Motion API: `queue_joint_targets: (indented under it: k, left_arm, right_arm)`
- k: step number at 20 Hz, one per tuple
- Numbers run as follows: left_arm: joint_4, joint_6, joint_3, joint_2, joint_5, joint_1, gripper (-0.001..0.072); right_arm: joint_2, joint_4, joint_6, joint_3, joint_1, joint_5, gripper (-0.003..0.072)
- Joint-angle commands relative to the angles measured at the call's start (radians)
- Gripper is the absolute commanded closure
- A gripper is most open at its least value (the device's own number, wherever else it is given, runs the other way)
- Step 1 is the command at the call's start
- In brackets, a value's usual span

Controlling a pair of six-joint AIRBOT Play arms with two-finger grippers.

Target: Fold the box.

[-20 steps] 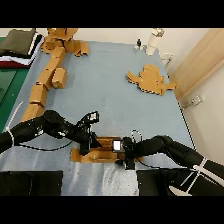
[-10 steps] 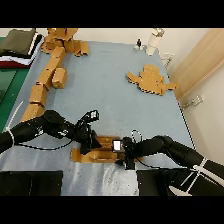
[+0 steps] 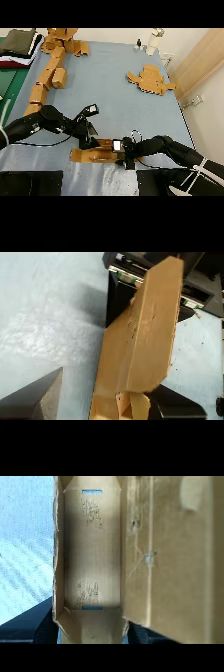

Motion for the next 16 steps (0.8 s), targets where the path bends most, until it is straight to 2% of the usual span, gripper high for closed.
queue_joint_targets:
  k: [1,3,4,5,6,8,11,13,15,16]
  left_arm:
    - [0.299,-0.332,0.032,0.087,-0.009,0.045,0.0099]
    - [0.422,-0.536,0.032,0.151,-0.077,0.078,0.0119]
    - [0.457,-0.639,0.032,0.173,-0.142,0.082,0.0274]
    - [0.471,-0.725,0.032,0.183,-0.223,0.08,0.0559]
    - [0.457,-0.803,0.03,0.184,-0.308,0.071,0.0697]
    - [0.374,-0.953,-0.013,0.183,-0.377,0.022,0.0696]
    - [0.135,-1.057,-0.123,0.173,-0.32,-0.132,0.0696]
    - [-0.086,-1.059,-0.174,0.156,-0.162,-0.276,0.0697]
    - [-0.265,-1.025,-0.181,0.154,0.079,-0.409,0.0697]
    - [-0.333,-0.989,-0.181,0.154,0.171,-0.444,0.0697]
  right_arm:
    - [0.0,0.0,0.0,0.0,0.001,0.0,0.0193]
    - [0.0,0.0,0.0,0.0,0.001,0.0,0.0193]
    - [0.0,0.0,0.0,0.0,0.001,0.0,0.0193]
    - [0.0,0.0,0.0,0.0,0.001,0.0,0.0193]
    - [0.0,0.0,0.0,0.0,0.001,0.0,0.0193]
    - [0.0,0.0,0.0,0.0,0.001,0.0,0.0193]
    - [0.0,0.0,0.0,0.0,0.001,0.0,0.0193]
    - [0.0,0.0,0.0,0.0,0.001,0.0,0.0193]
    - [0.0,0.0,0.0,0.0,0.001,0.0,0.0193]
    - [0.0,0.0,0.0,0.0,0.0,0.0,0.0193]
